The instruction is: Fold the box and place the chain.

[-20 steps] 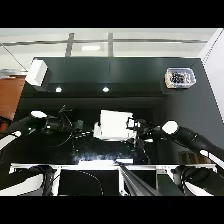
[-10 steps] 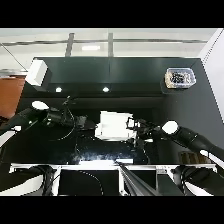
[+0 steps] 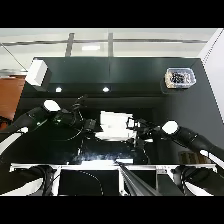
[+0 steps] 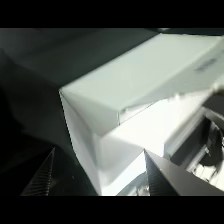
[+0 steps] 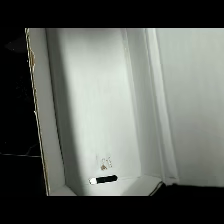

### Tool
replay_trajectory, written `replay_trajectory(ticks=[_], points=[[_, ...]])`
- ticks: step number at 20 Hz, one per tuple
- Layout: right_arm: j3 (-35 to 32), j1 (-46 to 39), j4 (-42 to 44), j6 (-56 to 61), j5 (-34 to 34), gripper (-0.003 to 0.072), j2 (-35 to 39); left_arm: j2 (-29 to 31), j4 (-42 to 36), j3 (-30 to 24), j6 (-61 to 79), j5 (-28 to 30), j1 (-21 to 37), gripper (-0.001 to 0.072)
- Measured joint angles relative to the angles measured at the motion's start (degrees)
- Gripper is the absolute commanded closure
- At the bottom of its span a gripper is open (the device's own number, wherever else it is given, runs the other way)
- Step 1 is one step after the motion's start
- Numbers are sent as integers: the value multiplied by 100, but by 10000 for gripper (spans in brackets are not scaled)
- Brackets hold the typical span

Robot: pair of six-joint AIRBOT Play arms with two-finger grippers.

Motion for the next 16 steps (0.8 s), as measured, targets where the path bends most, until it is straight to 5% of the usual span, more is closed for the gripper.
replay_trajectory(ticks=[12,16], points=[[0,0,2,0,0,201,0,20,466,155,-1272,509,-564,131],[0,0,0,0,-2,201,0,20,1241,437,-2004,577,-946,131]])
